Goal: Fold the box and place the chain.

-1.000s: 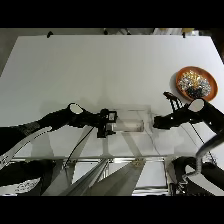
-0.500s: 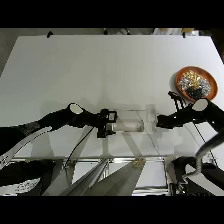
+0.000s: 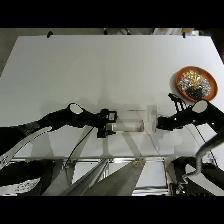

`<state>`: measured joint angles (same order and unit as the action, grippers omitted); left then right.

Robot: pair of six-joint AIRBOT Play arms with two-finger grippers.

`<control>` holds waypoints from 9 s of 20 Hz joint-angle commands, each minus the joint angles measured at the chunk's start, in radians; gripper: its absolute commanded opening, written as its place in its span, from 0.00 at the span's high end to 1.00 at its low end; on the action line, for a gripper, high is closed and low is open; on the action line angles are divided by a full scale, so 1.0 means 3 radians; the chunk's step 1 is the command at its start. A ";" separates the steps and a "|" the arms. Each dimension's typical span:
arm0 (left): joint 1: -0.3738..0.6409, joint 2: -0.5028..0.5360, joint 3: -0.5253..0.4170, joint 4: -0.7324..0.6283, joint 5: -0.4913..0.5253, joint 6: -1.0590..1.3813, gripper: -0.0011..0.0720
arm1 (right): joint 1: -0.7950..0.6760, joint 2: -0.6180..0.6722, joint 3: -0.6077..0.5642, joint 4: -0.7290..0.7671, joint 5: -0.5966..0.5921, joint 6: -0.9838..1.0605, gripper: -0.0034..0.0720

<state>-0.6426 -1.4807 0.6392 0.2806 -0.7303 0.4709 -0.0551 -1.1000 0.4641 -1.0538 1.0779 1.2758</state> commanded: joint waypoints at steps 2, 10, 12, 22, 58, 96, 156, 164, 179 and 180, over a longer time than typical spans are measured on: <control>0.0001 0.0001 0.0001 0.0000 0.0001 0.0000 0.53 | -0.0003 -0.0001 -0.0010 0.0065 -0.0038 -0.0008 0.93; 0.0001 0.0001 0.0001 0.0000 0.0001 0.0000 0.53 | 0.0135 -0.0001 -0.0010 0.0225 -0.0104 -0.0079 0.93; 0.0001 0.0001 0.0001 0.0000 0.0001 0.0000 0.53 | 0.0139 -0.0001 -0.0011 0.0225 -0.0102 -0.0079 0.93; 0.0001 0.0001 0.0001 0.0000 0.0001 0.0000 0.53 | 0.0139 -0.0004 -0.0164 0.0418 -0.0139 -0.0098 0.93; 0.0001 0.0001 0.0001 0.0000 0.0001 0.0000 0.53 | 0.0380 0.0530 -0.0123 0.0815 0.0014 -0.0340 0.69; 0.0001 0.0001 0.0001 0.0000 0.0001 0.0000 0.53 | 0.2383 -0.0084 0.0680 -0.1231 -0.0407 0.2825 0.56; 0.0001 0.0001 0.0001 0.0000 0.0000 0.0000 0.53 | 0.2410 -0.0379 0.0885 -0.1534 -0.0239 0.3340 0.63; 0.0001 0.0001 0.0001 0.0000 0.0001 0.0000 0.53 | 0.2528 -0.0594 0.0885 -0.1500 -0.0175 0.3351 0.76; 0.0001 0.0001 0.0001 0.0000 0.0001 0.0000 0.53 | 0.2527 -0.0418 0.0893 -0.1565 -0.0131 0.3211 0.71; 0.0001 0.0001 0.0001 0.0000 0.0001 0.0000 0.53 | 0.2524 -0.0364 0.0893 -0.1568 -0.0125 0.3194 0.62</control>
<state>-0.6426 -1.4807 0.6392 0.2806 -0.7303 0.4709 0.7029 -1.2423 0.7292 -1.5166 1.0397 2.2539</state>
